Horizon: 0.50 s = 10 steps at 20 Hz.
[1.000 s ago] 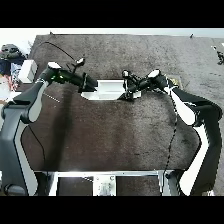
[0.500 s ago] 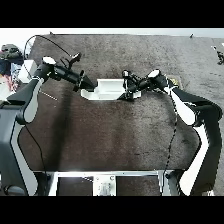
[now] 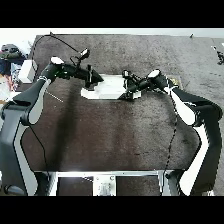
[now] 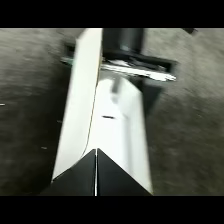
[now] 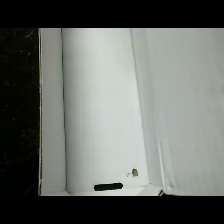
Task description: Fold the box and place the chain.
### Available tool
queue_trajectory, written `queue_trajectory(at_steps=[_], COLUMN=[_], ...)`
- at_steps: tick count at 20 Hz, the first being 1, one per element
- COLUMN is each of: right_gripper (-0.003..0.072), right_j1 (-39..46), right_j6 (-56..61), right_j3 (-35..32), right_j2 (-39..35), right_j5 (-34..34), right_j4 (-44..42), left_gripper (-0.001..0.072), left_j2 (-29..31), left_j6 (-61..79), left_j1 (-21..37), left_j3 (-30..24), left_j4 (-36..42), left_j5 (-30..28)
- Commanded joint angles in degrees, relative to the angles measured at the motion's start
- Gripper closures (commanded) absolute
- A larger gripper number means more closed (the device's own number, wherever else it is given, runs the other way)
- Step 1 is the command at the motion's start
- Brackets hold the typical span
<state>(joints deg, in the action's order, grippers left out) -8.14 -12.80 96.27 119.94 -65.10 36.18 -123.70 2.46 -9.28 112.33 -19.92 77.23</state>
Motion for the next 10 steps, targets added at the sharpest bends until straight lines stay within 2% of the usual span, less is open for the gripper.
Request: queue_trajectory(at_steps=[1, 10], right_gripper=[0.0232, 0.0232], right_j1=[-0.07, -0.11], right_j6=[-0.02, -0.02], right_j3=[0.02, 0.02], right_j2=[0.00, 0.00], right_j5=[-0.02, -0.02], right_j4=[0.00, 0.00], left_gripper=[0.0698, 0.0697], left_j2=[-0.74, -1.92], left_j6=[-1.29, -2.62], left_j1=[-0.15, -0.33], left_j3=[-0.04, -2.10], left_j4=[0.81, 0.13], left_j5=[-5.62, -10.32])
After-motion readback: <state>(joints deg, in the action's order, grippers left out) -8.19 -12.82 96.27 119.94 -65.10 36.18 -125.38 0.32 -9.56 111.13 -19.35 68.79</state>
